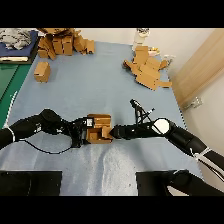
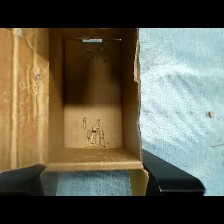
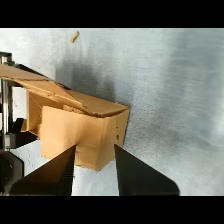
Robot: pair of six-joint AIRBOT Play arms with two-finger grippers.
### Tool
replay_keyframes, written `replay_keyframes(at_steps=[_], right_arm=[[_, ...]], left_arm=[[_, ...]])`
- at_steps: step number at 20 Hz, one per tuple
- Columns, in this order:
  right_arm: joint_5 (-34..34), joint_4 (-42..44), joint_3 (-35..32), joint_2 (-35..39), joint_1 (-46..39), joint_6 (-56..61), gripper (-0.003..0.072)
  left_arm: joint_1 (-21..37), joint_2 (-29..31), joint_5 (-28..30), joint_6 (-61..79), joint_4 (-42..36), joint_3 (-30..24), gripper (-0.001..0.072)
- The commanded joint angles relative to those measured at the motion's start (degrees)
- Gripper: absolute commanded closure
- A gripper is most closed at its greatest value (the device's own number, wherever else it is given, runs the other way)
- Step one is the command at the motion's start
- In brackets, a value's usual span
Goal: Fold the box.
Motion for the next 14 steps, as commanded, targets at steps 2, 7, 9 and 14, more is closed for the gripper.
replay_keyframes(at_steps=[2, 7, 9, 14], right_arm=[[0.22, -5.68, 3.13, -3.45, 3.39, 3.23, 0.0304], [6.58, -26.23, 12.13, -9.86, 10.45, 24.39, 0.0318], [11.67, -34.38, 15.69, -11.69, 13.05, 32.76, 0.0318], [18.32, -39.21, 20.68, -15.43, 14.56, 37.92, 0.0318]], left_arm=[[0.07, -0.02, 0.0, 0.02, 0.02, 0.02, 0.0202], [0.07, -0.02, 0.0, 0.0, 0.02, 0.02, 0.0202], [0.07, -0.02, -0.02, 0.0, 0.02, 0.02, 0.0202], [0.07, -0.02, 0.0, 0.0, 0.02, 0.02, 0.0202]])
